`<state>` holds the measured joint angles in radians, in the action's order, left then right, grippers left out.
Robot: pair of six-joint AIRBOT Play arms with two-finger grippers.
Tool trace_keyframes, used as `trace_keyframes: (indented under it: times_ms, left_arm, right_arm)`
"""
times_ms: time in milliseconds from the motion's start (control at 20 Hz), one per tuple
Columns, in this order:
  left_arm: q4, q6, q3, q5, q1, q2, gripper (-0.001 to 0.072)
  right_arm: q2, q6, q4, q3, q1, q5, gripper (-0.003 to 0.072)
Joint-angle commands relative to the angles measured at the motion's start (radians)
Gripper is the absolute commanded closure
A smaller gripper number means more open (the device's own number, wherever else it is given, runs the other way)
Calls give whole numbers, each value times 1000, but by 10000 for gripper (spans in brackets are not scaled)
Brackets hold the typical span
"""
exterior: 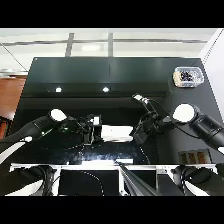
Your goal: Fold the box and place the chain.
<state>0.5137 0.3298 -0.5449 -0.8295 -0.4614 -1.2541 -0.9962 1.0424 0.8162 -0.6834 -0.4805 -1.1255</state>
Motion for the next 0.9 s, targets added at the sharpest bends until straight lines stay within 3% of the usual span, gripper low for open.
trace_keyframes:
  times_ms: [0,150,450,850]
  left_arm:
    - [0,0,0,0,0,-1,232]
    - [0,0,0,0,0,-1,232]
    - [0,0,0,0,0,-1,232]
    - [0,0,0,0,0,-1,232]
  right_arm:
    - [-18,99,-354,86,11,90,642]
    - [-89,74,-399,90,-26,141,642]
    - [-212,76,-318,90,-29,161,641]
    - [-226,75,-281,90,-28,197,641]
